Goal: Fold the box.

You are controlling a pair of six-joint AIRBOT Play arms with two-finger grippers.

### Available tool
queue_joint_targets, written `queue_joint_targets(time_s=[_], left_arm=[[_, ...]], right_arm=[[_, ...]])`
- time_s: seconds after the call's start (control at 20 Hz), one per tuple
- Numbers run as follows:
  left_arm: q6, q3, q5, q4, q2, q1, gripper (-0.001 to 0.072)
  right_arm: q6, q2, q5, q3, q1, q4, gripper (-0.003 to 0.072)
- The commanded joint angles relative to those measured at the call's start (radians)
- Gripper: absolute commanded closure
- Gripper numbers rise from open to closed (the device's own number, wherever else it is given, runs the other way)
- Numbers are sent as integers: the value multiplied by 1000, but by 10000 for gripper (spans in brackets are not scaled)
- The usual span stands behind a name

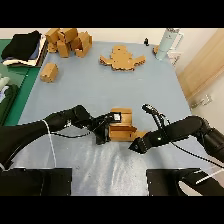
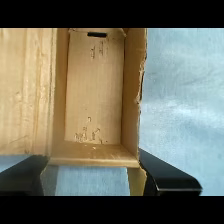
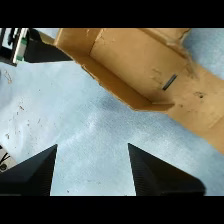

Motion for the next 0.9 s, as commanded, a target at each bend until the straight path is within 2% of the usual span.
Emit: queue_joint_targets(time_s=[0.0,0.15,0.4,0.85], left_arm=[[-86,1,-23,64,29,1,243],[-96,-8,-43,68,29,0,243],[-82,-50,19,65,29,-2,243],[6,-50,17,8,29,-2,243]], right_arm=[[21,0,12,1,1,3,-24],[25,0,19,1,1,3,-24],[25,0,20,1,1,4,-23],[25,-16,38,0,1,8,-23]])
